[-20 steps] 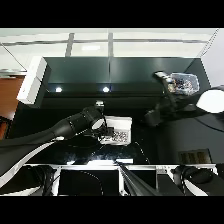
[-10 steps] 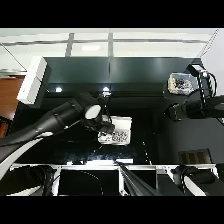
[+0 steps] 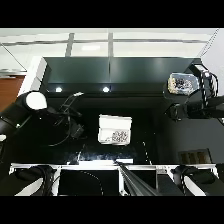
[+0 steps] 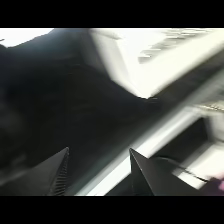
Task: Fold the box and place the chain.
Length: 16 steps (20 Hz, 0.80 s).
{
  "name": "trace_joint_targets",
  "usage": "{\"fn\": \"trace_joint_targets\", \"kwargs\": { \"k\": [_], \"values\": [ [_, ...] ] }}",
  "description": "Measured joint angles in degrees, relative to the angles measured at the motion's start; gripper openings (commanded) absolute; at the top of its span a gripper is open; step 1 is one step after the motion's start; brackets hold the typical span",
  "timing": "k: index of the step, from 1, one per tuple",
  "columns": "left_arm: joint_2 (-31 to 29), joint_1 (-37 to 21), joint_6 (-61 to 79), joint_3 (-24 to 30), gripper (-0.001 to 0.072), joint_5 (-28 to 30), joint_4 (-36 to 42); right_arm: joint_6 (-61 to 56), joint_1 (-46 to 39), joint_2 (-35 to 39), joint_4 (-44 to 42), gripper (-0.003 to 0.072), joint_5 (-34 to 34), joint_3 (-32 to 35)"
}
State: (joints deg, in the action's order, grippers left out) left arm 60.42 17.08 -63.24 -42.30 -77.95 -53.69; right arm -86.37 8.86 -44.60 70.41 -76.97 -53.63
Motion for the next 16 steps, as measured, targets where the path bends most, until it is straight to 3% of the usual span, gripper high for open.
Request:
{"fn": "trace_joint_targets", "kwargs": {
  "k": [1, 2, 7, 11, 16],
  "values": [
    [-0.09, -3.96, 7.78, 3.3, 0.0619, 0.33, 7.06, -0.35, 0.0, 0.0, 0.0, 0.0461, 0.07, 0.0],
    [0.02, -7.04, 15.23, 6.01, 0.0714, 0.92, 11.67, -0.68, 0.0, 0.0, -0.02, 0.0461, 0.04, 0.0],
    [0.42, -11.61, 49.35, 12.39, 0.0714, 10.1, 17.11, -2.58, 0.0, 0.0, 0.07, 0.0461, 0.26, 0.0],
    [2.32, -8.31, 71.19, 13.33, 0.0712, 17.64, 16.2, -5.25, 0.0, 0.0, 0.04, 0.0461, 0.85, 0.0],
    [8.41, -2.34, 80.87, 12.98, 0.0712, 19.56, 15.43, -7.19, 0.0, 0.0, -0.04, 0.0461, 1.57, 0.0]
  ]
}}
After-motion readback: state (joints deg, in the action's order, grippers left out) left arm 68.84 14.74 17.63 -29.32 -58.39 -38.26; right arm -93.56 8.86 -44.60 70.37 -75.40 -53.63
